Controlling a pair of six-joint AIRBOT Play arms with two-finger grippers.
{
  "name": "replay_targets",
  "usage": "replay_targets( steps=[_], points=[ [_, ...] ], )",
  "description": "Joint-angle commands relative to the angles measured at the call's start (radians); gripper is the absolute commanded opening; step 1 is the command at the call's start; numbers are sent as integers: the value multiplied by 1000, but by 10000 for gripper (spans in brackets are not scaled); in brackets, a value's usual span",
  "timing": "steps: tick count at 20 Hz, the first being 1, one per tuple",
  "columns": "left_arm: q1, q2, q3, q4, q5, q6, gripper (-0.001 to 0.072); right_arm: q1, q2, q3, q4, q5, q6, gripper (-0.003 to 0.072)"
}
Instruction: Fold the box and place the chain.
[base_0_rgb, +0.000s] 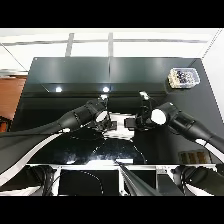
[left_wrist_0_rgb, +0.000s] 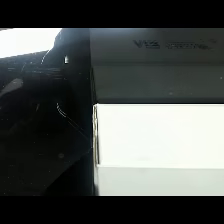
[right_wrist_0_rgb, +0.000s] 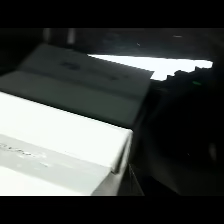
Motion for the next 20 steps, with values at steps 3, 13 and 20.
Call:
replay_targets(
  steps=[3,13,20],
  points=[
    [1,0,0,0,2,0,32,105,-62,61,-190,79,250,327],
    [1,0,0,0,2,0,32,109,-134,100,-183,92,314,188],
    [1,0,0,0,2,0,32,112,-174,121,-177,133,337,188]
  ],
)
